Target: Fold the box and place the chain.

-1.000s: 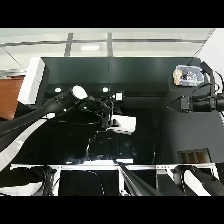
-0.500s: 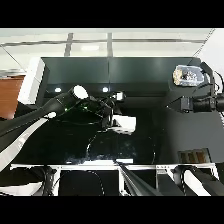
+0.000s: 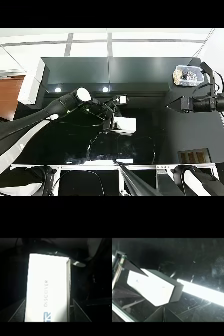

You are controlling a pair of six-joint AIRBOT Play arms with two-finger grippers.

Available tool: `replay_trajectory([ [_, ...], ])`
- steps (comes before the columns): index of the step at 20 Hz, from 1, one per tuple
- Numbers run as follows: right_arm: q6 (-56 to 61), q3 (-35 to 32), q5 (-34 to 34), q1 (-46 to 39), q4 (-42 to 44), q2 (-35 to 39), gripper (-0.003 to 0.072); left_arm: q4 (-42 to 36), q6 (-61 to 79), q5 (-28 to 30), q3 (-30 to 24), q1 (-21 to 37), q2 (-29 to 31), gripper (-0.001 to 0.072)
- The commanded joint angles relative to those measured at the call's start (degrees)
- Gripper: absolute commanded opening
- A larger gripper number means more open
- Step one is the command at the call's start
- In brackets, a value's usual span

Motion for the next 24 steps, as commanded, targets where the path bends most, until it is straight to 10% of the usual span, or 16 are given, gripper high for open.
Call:
replay_trajectory([
  [1,0.02,0.07,0.02,-0.04,0.0,0.02,0.0013,2.64,-0.2,2.03,0.07,-1.07,0.0,0.0708],
  [12,0.44,0.07,-0.02,-0.04,0.0,0.02,0.0013,8.35,-4.55,10.36,0.09,-7.78,-3.58,0.0702],
  [14,0.42,0.07,-0.02,-0.04,-0.15,0.02,0.0013,10.99,-9.68,7.98,0.09,-7.1,-1.55,0.0282],
  [24,0.13,0.07,-0.72,-0.04,-1.03,0.02,0.0013,43.69,-66.9,-14.32,-1.29,33.4,15.93,0.0282],
])
